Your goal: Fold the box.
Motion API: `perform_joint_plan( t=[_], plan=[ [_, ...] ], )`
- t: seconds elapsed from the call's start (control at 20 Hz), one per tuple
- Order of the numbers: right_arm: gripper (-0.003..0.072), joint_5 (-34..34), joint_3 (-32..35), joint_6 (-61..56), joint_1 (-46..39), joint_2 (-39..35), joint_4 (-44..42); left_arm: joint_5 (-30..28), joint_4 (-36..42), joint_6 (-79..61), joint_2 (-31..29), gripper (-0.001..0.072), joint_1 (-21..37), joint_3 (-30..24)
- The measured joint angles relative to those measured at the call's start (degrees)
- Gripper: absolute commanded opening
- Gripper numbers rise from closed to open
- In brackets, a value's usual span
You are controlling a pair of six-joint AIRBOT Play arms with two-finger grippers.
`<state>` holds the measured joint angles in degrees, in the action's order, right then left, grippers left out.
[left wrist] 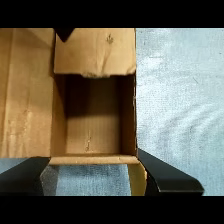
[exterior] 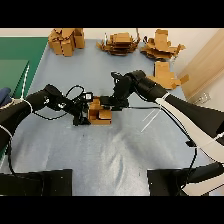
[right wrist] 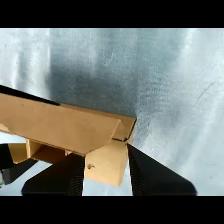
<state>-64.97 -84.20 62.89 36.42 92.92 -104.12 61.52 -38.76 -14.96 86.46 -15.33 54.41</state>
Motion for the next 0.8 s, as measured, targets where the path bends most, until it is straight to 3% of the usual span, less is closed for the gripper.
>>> perform_joint_plan(
  t=[0.4,0.8],
  plan=[
    [0.0415,-3.50,-0.35,-0.35,0.07,0.66,0.50,-0.02,0.04,0.00,0.00,0.0068,0.00,0.00],
    [0.0415,-2.60,-0.04,1.18,0.63,2.89,-3.02,-0.04,-0.02,-0.02,0.00,0.0068,0.02,0.00]
  ],
)
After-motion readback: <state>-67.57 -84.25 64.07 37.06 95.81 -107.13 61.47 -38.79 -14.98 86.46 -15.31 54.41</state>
